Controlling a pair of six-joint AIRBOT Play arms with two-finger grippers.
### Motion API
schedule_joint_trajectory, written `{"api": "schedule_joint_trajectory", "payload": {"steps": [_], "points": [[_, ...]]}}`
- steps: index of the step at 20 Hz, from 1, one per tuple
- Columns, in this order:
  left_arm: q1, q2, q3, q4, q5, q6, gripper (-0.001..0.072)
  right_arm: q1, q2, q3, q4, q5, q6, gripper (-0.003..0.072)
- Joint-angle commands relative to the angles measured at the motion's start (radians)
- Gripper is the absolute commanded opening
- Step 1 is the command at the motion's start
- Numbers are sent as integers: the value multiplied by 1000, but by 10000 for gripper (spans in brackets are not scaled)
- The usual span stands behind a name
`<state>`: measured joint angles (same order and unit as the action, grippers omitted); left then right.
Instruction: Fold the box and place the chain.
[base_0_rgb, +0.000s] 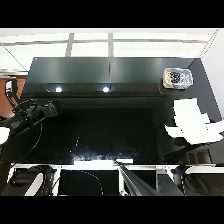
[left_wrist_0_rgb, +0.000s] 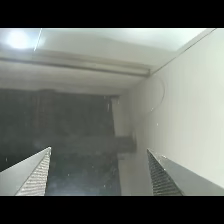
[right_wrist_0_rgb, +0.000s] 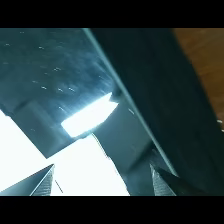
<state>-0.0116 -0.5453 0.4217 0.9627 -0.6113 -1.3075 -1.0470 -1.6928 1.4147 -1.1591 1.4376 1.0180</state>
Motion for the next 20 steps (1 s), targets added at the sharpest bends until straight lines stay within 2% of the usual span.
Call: {"api": "schedule_joint_trajectory", "payload": {"steps": [1, 2, 3, 4, 5, 6, 8, 9, 12, 16, 20], "points": [[-8, -1, 1, -16, 26, -6, 705, 28, -87, 55, 43, 79, -35, 684], [-9, -1, 1, -24, 27, -6, 705, 37, -95, 55, 22, 96, -35, 678], [-9, -1, 1, -26, 27, -6, 704, 47, -97, 55, 9, 108, -34, 471], [-9, -1, 1, -26, 27, -6, 705, 53, -95, 55, 8, 108, -30, 359], [-9, -1, 1, -26, 27, -6, 704, 58, -92, 55, 6, 110, -30, 176], [-9, -1, 1, -26, 27, -6, 704, 65, -86, 55, 5, 119, -29, 128], [-9, -1, 1, -26, 26, -6, 704, 77, -52, 40, -1, 125, -22, 116], [-9, -1, 1, -26, 26, -5, 704, 84, -26, 24, -1, 119, -23, 15], [-9, -1, 1, -25, 25, -5, 704, 106, 80, -70, -1, 99, -21, 14], [-9, -1, 1, -24, 24, -1, 705, 138, 254, -266, 12, 54, 25, 12], [-10, -1, 0, -18, 15, -1, 704, 225, 432, -468, 177, -27, 68, 11]]}}
